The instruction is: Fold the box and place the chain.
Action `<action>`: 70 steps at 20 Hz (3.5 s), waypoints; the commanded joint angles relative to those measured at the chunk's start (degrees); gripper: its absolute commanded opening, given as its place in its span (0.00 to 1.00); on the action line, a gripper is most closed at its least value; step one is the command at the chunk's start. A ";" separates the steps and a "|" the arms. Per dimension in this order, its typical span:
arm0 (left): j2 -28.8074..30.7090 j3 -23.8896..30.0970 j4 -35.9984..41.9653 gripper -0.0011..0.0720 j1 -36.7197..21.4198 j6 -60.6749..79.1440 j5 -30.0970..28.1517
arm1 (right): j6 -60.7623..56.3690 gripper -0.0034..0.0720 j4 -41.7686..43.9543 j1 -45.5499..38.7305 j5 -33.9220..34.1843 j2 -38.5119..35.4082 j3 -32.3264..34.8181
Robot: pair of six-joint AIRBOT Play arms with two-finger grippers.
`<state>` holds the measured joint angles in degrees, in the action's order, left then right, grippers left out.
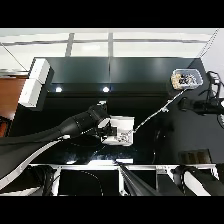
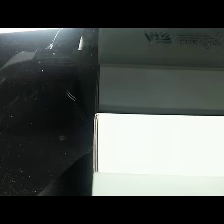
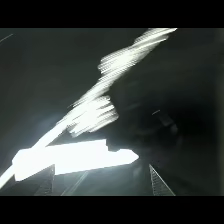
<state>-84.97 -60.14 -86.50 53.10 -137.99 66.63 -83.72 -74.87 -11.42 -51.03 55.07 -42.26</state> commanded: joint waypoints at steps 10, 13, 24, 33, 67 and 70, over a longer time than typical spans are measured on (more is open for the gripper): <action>0.02 0.02 0.20 0.06 -0.02 -0.02 0.04 | -2.51 0.97 -6.01 -3.39 15.45 35.28 -22.95; 0.02 0.02 0.13 0.06 -0.02 -0.02 0.00 | -2.58 0.71 -6.01 -2.10 15.52 38.84 -26.27; 0.02 0.02 0.15 0.06 -0.02 -0.02 -0.02 | -2.51 0.06 -7.41 -2.08 6.29 39.17 -27.39; 0.02 0.02 0.17 0.06 -0.02 0.00 0.09 | 1.70 0.06 -8.07 -2.08 -3.41 10.75 -27.50; 0.02 0.02 0.15 0.06 0.00 -0.02 1.38 | 13.09 0.06 40.54 31.12 -13.09 -11.39 -4.02; 0.02 0.02 0.15 0.06 0.00 -0.02 1.38 | 15.65 0.06 45.79 34.34 -9.05 -8.72 -4.02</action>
<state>-84.97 -60.14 -86.30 53.10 -137.99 68.01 -69.95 -34.37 19.62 -64.86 44.25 -46.92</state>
